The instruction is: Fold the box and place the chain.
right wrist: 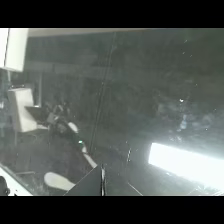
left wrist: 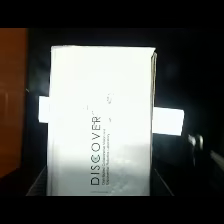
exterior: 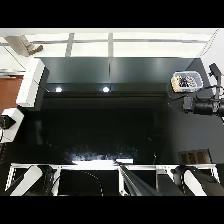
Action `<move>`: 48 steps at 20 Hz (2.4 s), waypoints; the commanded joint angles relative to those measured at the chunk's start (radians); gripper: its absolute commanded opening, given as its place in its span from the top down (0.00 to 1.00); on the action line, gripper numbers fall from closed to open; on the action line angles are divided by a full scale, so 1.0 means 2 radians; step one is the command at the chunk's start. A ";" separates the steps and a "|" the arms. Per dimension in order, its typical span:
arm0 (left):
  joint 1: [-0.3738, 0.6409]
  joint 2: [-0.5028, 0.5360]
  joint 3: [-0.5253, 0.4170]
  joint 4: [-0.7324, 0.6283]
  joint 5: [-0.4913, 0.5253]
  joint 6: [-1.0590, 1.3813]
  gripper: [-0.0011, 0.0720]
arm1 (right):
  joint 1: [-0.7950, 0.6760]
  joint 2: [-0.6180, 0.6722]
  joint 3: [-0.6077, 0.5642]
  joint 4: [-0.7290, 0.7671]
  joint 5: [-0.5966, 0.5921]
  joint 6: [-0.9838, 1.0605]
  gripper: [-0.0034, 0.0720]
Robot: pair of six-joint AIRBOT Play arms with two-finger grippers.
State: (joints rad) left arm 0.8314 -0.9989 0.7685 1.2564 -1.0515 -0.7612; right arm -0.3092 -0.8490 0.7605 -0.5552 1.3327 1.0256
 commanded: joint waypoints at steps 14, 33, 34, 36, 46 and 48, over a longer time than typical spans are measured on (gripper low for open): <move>-0.045 -0.117 -0.003 -0.049 0.114 0.065 0.58 | 0.027 0.000 -0.002 -0.002 -0.028 0.019 0.94; -0.183 0.114 0.061 -0.218 -0.038 -0.073 0.95 | 0.092 0.000 0.085 -0.089 -0.099 0.028 0.94; -0.223 0.121 0.060 -0.216 -0.034 -0.093 0.96 | 0.103 0.000 0.109 -0.131 -0.099 0.035 0.94; -0.314 0.129 0.058 -0.192 -0.011 -0.150 0.96 | 0.114 0.000 0.142 -0.218 -0.080 0.080 0.94; -0.588 0.154 -0.086 -0.038 0.223 -0.311 0.96 | 0.115 0.108 -0.043 -0.362 -0.267 0.149 0.94; -0.574 0.154 -0.091 -0.031 0.223 -0.311 0.95 | 0.115 0.106 -0.056 -0.362 -0.258 0.149 0.94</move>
State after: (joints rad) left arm -0.2981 -0.6952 0.6338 1.1564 -0.6811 -1.3487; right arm -0.0803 -0.6605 0.7296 -1.2457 0.8974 1.3140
